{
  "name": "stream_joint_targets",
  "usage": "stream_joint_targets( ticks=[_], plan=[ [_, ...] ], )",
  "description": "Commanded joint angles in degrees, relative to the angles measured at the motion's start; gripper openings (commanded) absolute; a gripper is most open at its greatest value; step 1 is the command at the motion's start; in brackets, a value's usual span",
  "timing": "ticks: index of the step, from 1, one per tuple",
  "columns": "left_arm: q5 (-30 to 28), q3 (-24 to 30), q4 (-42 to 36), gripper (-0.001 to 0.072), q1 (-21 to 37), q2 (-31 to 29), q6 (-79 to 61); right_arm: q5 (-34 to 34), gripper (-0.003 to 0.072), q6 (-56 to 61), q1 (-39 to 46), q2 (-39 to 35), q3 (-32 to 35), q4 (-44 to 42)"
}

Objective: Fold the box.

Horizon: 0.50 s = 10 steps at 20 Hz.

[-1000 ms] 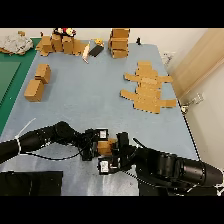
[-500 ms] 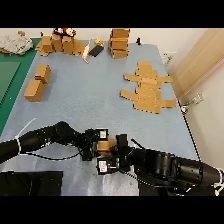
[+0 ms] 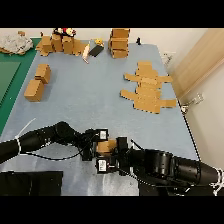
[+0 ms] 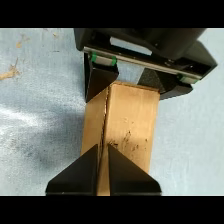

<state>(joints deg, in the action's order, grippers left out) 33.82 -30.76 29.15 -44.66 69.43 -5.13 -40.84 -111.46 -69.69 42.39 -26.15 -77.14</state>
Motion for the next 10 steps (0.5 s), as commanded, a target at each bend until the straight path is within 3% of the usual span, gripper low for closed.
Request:
stream_joint_targets(
  ticks=[1, 3, 5, 6, 9, 10],
  plan=[
    [0.0, 0.0, 0.0, 0.0470, 0.0, 0.0, 0.0, -0.4, 0.0105, 0.0, -0.1, -0.9, -0.4, -0.7],
    [0.0, 0.0, 0.0, 0.0470, 0.0, 0.0, 0.0, -1.6, 0.0109, 0.0, -0.1, -3.0, -1.1, -0.7],
    [0.0, 0.0, 0.0, 0.0470, 0.0, 0.0, 0.0, -4.4, 0.0259, 0.0, -0.1, -4.9, -1.1, -1.1],
    [0.0, 0.0, 0.0, 0.0470, 0.0, 0.0, 0.0, -5.8, 0.0274, 0.0, -0.1, -5.6, -1.1, -2.1],
    [0.0, 0.0, 0.0, 0.0470, 0.0, 0.0, 0.0, -6.9, 0.0254, 7.1, 1.0, -9.1, -0.9, -10.2],
    [0.0, 0.0, 0.0, 0.0470, 0.0, 0.0, 0.0, -7.4, 0.0189, 13.0, 2.1, -10.0, -0.4, -14.3]
  ],
)
